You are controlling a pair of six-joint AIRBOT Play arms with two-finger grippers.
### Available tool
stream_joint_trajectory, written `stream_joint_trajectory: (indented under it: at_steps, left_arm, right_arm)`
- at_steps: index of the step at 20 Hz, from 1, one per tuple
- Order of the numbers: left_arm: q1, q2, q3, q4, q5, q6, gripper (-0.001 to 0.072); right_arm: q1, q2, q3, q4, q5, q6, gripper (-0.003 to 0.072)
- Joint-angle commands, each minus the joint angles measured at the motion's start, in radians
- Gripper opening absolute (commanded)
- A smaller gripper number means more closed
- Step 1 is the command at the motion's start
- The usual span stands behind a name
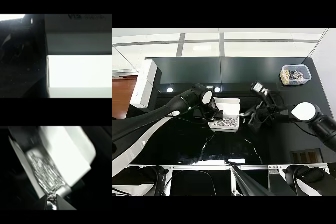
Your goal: Fold the box and place the chain.
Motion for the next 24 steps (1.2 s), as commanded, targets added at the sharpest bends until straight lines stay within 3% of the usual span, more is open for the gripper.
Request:
stream_joint_trajectory:
  at_steps: [1,2,4,5,7,11,16,17,19,20,24]
  left_arm:
    - [-0.001,0.0,0.0,0.001,-0.001,0.0,0.0029]
    - [-0.001,0.0,0.0,0.0,0.0,0.0,0.0029]
    - [-0.001,0.0,0.0,0.0,-0.001,0.0,0.0029]
    - [0.0,0.0,0.0,0.0,-0.005,0.0,0.0029]
    - [0.0,0.0,0.0,0.0,-0.011,0.0,0.0029]
    - [0.0,0.0,0.0,0.0,-0.015,0.0,0.0029]
    - [-0.002,0.0,0.011,-0.023,0.0,-0.043,0.0029]
    - [-0.013,0.002,0.026,-0.01,0.0,-0.08,0.0074]
    - [-0.048,0.013,0.073,0.066,0.0,-0.144,0.0337]
    - [-0.065,0.017,0.096,0.085,0.002,-0.155,0.0408]
    - [-0.102,0.051,0.139,0.097,-0.028,-0.063,0.043]
  right_arm:
    - [0.027,-0.007,0.008,0.291,-0.134,0.068,0.0022]
    - [0.034,-0.03,0.008,0.284,-0.151,0.068,0.0034]
    - [0.035,-0.077,0.008,0.27,-0.134,0.072,0.0405]
    - [0.03,-0.08,0.008,0.235,-0.123,0.074,0.0423]
    - [-0.022,-0.048,0.012,0.156,-0.07,0.079,0.0423]
    - [-0.255,0.085,0.013,-0.034,0.152,0.098,0.0423]
    - [-0.414,0.116,0.013,-0.08,0.275,0.098,0.0423]
    - [-0.416,0.116,0.013,-0.081,0.275,0.098,0.0423]
    - [-0.415,0.116,0.013,-0.081,0.275,0.098,0.0423]
    - [-0.415,0.116,0.013,-0.084,0.275,0.098,0.0423]
    - [-0.415,0.116,0.013,-0.085,0.274,0.098,0.0423]
